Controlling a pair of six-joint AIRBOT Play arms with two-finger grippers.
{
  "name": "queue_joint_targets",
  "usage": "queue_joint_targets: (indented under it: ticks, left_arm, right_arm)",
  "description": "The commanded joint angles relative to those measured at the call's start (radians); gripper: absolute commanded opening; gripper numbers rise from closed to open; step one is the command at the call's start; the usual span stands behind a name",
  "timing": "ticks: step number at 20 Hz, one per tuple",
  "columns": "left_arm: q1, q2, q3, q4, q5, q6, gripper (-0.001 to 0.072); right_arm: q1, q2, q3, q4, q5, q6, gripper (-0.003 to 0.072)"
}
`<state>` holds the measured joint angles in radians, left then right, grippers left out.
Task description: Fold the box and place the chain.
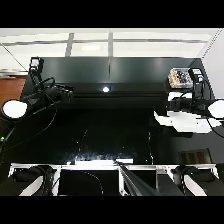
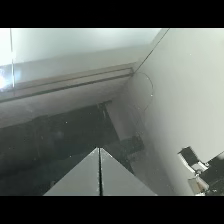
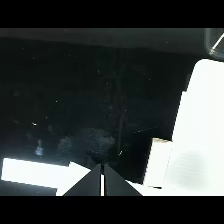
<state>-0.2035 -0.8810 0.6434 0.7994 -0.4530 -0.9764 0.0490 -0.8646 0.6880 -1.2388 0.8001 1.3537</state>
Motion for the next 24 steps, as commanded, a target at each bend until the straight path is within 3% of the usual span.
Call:
queue_joint_targets:
  ticks: [1, 11, 15, 16, 17, 19, 21, 24]
  left_arm:
    - [0.001, 0.000, 0.000, 0.000, 0.000, 0.000, 0.0030]
    - [0.001, 0.000, 0.000, 0.000, 0.000, 0.000, 0.0030]
    - [0.001, 0.000, 0.000, -0.001, 0.000, 0.000, 0.0030]
    - [0.000, 0.000, 0.000, -0.008, 0.000, 0.000, 0.0030]
    - [0.000, 0.000, 0.000, -0.009, 0.000, 0.000, 0.0030]
    - [0.000, 0.000, 0.000, -0.025, 0.000, 0.000, 0.0030]
    - [-0.001, 0.000, 0.000, -0.039, 0.001, 0.000, 0.0030]
    - [-0.001, 0.000, 0.000, -0.107, 0.002, 0.000, 0.0031]
  right_arm:
    - [0.001, 0.001, 0.000, 0.000, 0.000, 0.000, 0.0042]
    - [0.001, 0.001, 0.000, 0.012, -0.002, 0.000, 0.0041]
    - [0.001, 0.001, 0.000, 0.036, -0.070, 0.001, 0.0043]
    - [0.001, 0.001, -0.001, 0.038, -0.077, 0.005, 0.0173]
    - [0.001, 0.001, 0.000, 0.037, -0.077, 0.018, 0.0680]
    - [-0.005, 0.001, 0.001, 0.001, -0.066, 0.047, 0.0711]
    - [-0.063, 0.001, 0.019, -0.148, -0.060, 0.178, 0.0711]
    - [-0.326, -0.013, 0.082, -0.426, -0.077, 0.349, 0.0711]
